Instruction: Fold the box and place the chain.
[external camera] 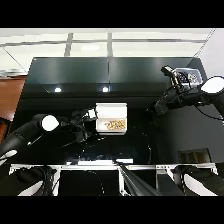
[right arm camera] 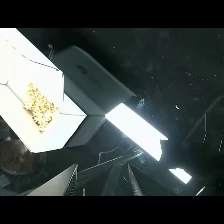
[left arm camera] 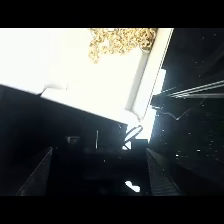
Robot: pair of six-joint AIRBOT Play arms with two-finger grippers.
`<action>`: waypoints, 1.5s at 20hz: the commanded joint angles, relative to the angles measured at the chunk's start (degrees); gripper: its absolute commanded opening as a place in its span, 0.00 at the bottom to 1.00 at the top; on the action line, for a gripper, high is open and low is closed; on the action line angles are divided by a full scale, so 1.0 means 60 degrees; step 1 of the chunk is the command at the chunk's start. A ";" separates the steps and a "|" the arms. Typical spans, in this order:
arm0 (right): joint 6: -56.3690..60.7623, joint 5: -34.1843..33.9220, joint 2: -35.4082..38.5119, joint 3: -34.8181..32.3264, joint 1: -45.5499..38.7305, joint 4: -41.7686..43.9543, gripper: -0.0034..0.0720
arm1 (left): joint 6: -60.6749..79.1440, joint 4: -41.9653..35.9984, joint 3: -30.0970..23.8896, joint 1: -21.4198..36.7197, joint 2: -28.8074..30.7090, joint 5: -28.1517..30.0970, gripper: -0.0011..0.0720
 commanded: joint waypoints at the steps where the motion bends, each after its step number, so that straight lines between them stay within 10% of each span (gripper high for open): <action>1: 0.0000 0.0011 0.0007 -0.0004 0.0000 0.0036 0.54 | 0.2116 -0.1104 0.0033 0.0120 -0.0725 0.0131 0.99; 10: 0.0000 0.0102 0.0007 -0.0004 0.0000 0.0051 0.54 | 0.5431 -0.4014 0.0641 0.2022 -0.2113 -0.2106 0.99; 30: 0.0000 0.0098 0.0007 -0.0004 0.0000 0.0051 0.54 | 0.6382 -0.4233 0.0965 0.1439 -0.2765 -0.1355 0.99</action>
